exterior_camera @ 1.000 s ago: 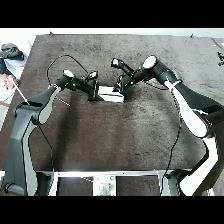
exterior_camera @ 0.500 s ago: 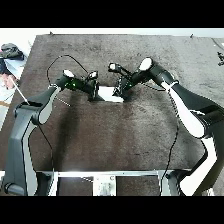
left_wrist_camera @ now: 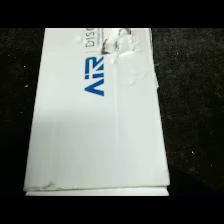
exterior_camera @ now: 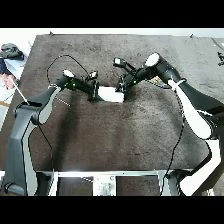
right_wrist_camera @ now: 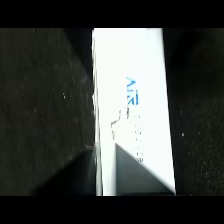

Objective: Fold the box and place the chain.

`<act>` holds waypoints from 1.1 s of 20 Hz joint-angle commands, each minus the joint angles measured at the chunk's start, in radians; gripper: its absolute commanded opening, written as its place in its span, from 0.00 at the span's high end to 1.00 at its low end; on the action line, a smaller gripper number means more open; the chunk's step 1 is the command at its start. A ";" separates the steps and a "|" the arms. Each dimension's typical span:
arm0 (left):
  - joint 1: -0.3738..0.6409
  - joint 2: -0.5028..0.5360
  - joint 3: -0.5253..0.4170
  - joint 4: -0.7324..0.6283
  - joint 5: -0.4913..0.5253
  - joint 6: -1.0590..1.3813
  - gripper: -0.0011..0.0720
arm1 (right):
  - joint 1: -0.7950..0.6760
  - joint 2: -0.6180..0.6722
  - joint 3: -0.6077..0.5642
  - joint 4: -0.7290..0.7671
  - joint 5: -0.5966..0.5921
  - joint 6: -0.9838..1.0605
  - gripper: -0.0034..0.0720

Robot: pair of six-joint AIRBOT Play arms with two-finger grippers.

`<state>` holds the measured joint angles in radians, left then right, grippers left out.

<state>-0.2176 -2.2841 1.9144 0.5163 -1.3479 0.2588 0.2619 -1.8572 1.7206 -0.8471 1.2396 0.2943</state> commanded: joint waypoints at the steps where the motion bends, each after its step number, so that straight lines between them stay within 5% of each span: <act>1: 0.000 0.000 0.000 -0.001 0.002 0.000 0.36 | -0.027 -0.004 -0.001 0.114 0.012 0.076 0.94; 13: 0.000 0.000 0.000 0.000 0.002 0.000 0.36 | -0.039 -0.060 -0.141 0.092 -0.030 0.122 0.94; 22: 0.000 0.000 0.000 0.000 0.002 0.000 0.36 | -0.088 0.139 -0.129 0.273 -0.096 0.126 0.94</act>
<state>-0.2180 -2.2841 1.9144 0.5144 -1.3464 0.2546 0.1909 -1.7927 1.5894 -0.6647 1.1572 0.4133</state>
